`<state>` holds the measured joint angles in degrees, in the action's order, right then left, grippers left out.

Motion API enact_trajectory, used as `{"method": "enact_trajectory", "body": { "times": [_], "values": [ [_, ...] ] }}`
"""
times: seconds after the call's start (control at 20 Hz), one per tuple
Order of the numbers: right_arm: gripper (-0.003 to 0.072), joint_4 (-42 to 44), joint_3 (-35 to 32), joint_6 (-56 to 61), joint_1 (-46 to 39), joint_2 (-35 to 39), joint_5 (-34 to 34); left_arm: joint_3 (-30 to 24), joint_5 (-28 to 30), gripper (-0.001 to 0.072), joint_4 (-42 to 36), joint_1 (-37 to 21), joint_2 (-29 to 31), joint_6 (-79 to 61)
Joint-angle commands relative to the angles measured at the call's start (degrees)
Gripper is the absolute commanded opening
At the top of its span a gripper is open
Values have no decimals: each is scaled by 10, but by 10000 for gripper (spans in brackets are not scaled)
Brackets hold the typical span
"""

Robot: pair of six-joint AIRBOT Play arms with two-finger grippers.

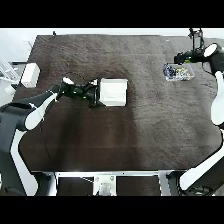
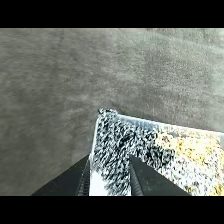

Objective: Fold the box and place the chain.

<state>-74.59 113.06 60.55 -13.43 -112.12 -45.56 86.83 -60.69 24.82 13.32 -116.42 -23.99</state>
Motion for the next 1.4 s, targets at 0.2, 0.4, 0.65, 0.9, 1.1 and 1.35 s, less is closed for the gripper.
{"method": "enact_trajectory", "body": {
  "times": [0.2, 0.4, 0.65, 0.9, 1.1, 1.35],
  "values": [
    [267, 0, -1, -90, -13, -65, 53, 0, 0, 365, 0, 0, 0, 0],
    [267, 2, 4, -104, -14, -84, 51, 0, 0, 366, 0, 0, 0, 0],
    [266, 18, 4, -132, -13, -88, 31, 0, 0, 366, 0, 0, 0, 0],
    [265, 56, 6, -161, -9, -102, 42, 0, 0, 365, 0, 0, 0, 0],
    [131, 63, 41, -163, 4, -135, 56, 0, 0, 365, 0, 0, 0, 0],
    [12, 60, 41, -163, 7, -141, 68, 0, 0, 365, 0, 0, 0, 0]
  ]
}}
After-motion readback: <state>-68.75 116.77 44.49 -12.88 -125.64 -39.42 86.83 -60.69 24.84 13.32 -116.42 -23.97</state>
